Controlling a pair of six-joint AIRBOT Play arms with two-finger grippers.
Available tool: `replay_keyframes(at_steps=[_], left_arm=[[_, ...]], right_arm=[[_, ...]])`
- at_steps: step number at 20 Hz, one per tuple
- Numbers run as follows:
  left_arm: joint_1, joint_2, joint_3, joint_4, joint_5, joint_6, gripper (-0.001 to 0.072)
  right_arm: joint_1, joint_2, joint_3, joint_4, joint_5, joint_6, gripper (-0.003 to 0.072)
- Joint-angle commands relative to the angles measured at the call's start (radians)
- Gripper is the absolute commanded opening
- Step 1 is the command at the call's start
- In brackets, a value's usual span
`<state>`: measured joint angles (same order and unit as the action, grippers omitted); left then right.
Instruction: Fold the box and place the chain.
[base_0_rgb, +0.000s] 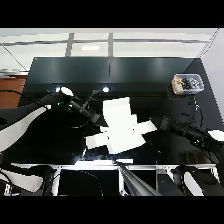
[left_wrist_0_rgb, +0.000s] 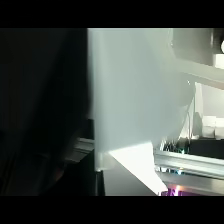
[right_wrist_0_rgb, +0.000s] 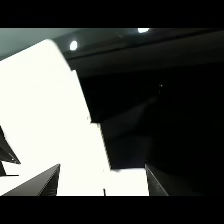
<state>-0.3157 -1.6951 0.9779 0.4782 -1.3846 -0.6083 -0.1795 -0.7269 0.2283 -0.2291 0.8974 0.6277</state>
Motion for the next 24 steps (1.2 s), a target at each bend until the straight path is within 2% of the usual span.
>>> replay_keyframes(at_steps=[1,3,5,6,8,11,13,14,16,18,21,24], left_arm=[[-0.001,0.031,0.002,0.051,-0.012,0.003,0.0020],[-0.006,0.086,0.002,0.137,-0.010,-0.002,0.0019],[-0.015,0.174,-0.001,0.192,0.016,-0.005,0.0018],[-0.026,0.223,-0.008,0.195,0.057,-0.004,0.0018],[-0.067,0.335,-0.048,0.195,0.213,0.049,0.0018],[-0.160,0.450,-0.171,0.195,0.418,0.287,0.0020],[-0.195,0.455,-0.238,0.199,0.417,0.509,0.0020],[-0.205,0.453,-0.265,0.198,0.450,0.570,0.0021],[-0.215,0.443,-0.304,0.190,0.587,0.581,0.0022],[-0.213,0.428,-0.312,0.193,0.649,0.597,0.0022],[-0.214,0.400,-0.312,0.193,0.681,0.615,0.0023],[-0.214,0.348,-0.312,0.194,0.669,0.623,0.0023]], right_arm=[[-0.024,0.001,0.089,-0.157,0.058,0.001,0.0620],[-0.032,0.001,0.220,-0.409,0.157,0.002,0.0620],[-0.032,0.001,0.321,-0.554,0.200,0.001,0.0620],[-0.032,0.001,0.357,-0.591,0.196,0.000,0.0620],[-0.032,0.001,0.402,-0.606,0.166,0.000,0.0620],[-0.031,0.001,0.408,-0.608,0.174,0.000,0.0619],[-0.031,0.001,0.407,-0.622,0.228,-0.006,0.0620],[-0.018,-0.001,0.405,-0.648,0.255,-0.079,0.0619],[0.027,-0.001,0.369,-0.661,0.253,-0.224,0.0619],[0.094,-0.001,0.322,-0.658,0.209,-0.308,0.0619],[0.225,-0.001,0.292,-0.667,0.188,-0.327,0.0619],[0.306,-0.001,0.245,-0.673,0.103,-0.343,0.0620]])
